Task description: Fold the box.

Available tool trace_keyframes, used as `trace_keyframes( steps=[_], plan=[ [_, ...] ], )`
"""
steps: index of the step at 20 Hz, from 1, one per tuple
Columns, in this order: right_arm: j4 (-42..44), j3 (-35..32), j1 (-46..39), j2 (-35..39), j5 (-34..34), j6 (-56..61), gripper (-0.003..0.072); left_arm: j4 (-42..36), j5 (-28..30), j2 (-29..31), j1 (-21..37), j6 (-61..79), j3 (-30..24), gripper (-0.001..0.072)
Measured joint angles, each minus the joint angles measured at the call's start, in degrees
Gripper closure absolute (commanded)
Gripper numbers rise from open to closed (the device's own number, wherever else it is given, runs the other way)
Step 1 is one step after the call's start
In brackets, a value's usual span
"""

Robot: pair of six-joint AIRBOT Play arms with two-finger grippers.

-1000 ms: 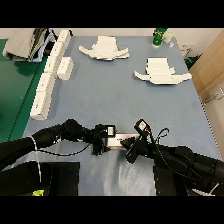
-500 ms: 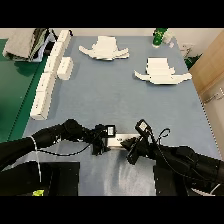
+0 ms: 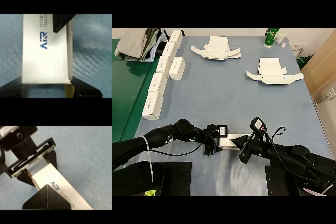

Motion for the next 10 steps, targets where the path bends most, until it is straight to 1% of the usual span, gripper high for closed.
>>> trace_keyframes(
  steps=[2, 5, 7, 10],
  plan=[
    [-0.7, 1.7, -1.1, 0.1, -2.5, 0.0, 0.0681, 0.0, 0.0, 0.0, 0.0, 0.0, 0.0, 0.0257],
    [-4.6, 6.0, -4.8, 0.0, -10.3, 1.6, 0.0681, 0.0, 0.0, 0.0, 0.0, 0.0, 0.0, 0.0258],
    [-10.2, 9.8, -8.4, -0.4, -16.8, 6.6, 0.0681, 0.0, 0.0, 0.0, 0.0, 0.0, 0.0, 0.0257],
    [-22.8, 17.6, -14.9, -2.3, -30.6, 17.9, 0.0681, 0.0, 0.0, 0.0, 0.0, 0.0, 0.0, 0.0258]
  ],
)
